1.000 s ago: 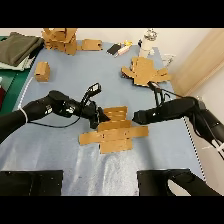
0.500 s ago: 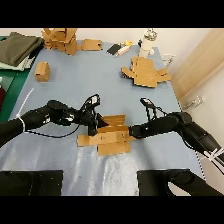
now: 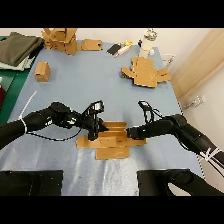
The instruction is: Fold the box.
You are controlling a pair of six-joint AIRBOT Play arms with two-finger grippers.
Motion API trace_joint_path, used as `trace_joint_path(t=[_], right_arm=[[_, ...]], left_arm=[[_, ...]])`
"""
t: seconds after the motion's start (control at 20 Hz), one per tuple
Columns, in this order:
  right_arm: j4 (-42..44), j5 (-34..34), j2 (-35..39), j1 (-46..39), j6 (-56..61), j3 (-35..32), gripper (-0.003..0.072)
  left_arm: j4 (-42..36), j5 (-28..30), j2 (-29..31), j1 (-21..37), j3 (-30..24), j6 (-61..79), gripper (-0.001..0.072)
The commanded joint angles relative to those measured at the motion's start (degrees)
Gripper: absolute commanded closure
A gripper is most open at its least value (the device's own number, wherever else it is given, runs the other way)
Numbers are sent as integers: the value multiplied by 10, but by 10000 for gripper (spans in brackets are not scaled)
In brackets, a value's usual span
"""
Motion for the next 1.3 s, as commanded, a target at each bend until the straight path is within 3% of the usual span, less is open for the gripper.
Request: trace_joint_path(t=[0.0,0.45,0.6,0.8,1.0,1.25], right_arm=[[-3,10,0,1,2,-1,683],[-2,2,8,2,2,0,683],[0,-52,47,2,49,0,683],[-10,-176,117,30,154,-1,683],[-82,-141,150,171,161,-1,684],[-378,-71,150,511,155,-27,682]], left_arm=[[54,0,0,-1,0,-39,698],[53,0,0,0,0,-48,697],[53,2,0,0,0,-47,697],[53,1,0,0,0,-47,697],[53,1,0,0,0,-47,698],[53,0,0,-1,0,-47,697]])
